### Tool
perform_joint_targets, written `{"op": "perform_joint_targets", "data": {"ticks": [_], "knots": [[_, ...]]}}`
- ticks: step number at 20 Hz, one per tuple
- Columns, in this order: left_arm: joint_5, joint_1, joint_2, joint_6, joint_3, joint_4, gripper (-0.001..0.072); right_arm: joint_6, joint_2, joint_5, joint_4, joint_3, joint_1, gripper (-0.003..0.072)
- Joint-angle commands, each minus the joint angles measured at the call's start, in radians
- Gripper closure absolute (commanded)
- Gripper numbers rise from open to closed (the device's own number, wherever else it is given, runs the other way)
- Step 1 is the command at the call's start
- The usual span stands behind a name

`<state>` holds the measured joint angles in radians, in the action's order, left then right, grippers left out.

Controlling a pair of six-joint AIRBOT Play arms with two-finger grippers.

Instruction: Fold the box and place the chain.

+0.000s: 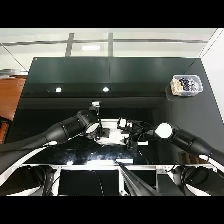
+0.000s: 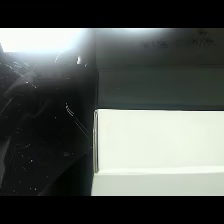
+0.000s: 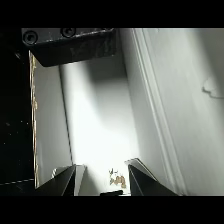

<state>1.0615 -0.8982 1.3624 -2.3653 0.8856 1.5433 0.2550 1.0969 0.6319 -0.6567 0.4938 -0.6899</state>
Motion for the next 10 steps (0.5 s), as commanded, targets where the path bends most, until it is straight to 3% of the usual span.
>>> {"op": "perform_joint_targets", "data": {"ticks": [1,10], "knots": [[0.011,0.0,-0.001,0.002,0.0,0.001,0.0679,0.003,0.001,0.003,-0.014,0.0,0.0,0.0269],[0.013,0.0,0.0,0.002,0.0,0.001,0.0679,0.026,0.001,-0.002,-0.037,0.0,0.0,0.0268]]}}
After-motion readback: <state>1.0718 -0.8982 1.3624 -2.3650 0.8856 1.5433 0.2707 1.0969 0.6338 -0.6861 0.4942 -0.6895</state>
